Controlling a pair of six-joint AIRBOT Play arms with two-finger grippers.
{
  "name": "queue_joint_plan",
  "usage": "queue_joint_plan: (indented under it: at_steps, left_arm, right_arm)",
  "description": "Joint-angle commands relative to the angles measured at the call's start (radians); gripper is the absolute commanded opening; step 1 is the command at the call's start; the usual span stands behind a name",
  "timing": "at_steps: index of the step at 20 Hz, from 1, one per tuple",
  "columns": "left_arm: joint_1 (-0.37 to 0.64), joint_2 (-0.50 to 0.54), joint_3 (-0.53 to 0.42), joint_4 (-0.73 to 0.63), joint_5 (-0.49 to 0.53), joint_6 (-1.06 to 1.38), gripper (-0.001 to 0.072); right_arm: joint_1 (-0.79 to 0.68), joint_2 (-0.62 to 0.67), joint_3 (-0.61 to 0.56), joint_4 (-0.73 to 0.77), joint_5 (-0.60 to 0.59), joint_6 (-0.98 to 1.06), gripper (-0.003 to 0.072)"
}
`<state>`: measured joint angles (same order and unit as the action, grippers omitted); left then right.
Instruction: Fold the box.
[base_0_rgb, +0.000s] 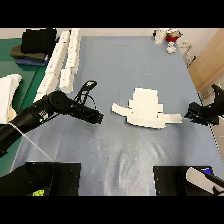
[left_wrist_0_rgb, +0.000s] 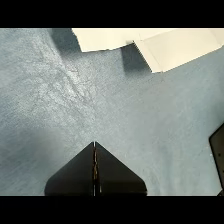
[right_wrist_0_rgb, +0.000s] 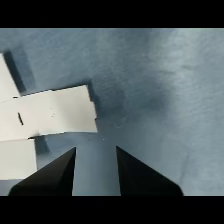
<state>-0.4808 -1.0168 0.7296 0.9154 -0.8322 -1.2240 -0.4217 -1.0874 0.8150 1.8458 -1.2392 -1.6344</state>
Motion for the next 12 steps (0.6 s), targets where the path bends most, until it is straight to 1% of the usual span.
queue_joint_plan:
  at_steps: [1, 3, 6, 9, 10, 12]
  left_arm:
    - [0.000, 0.000, -0.001, -0.003, 0.006, 0.000, 0.0012]
    - [0.000, 0.000, -0.001, -0.003, 0.012, 0.000, 0.0012]
    - [0.000, 0.000, -0.001, -0.003, 0.013, 0.000, 0.0012]
    - [0.000, 0.000, -0.001, -0.003, 0.014, 0.000, 0.0012]
    - [0.000, 0.000, 0.000, -0.003, 0.014, 0.000, 0.0012]
    - [0.000, 0.000, 0.000, -0.003, 0.014, 0.000, 0.0012]
  right_arm:
    - [-0.022, -0.151, 0.047, 0.010, 0.022, -0.097, 0.0384]
    - [-0.022, -0.222, 0.065, 0.089, 0.026, -0.169, 0.0384]
    - [-0.022, -0.279, 0.074, 0.235, 0.029, -0.280, 0.0382]
    - [-0.022, -0.301, 0.074, 0.240, 0.039, -0.296, 0.0382]
    - [-0.022, -0.301, 0.074, 0.241, 0.038, -0.297, 0.0336]
    - [-0.021, -0.300, 0.074, 0.255, 0.026, -0.297, 0.0331]
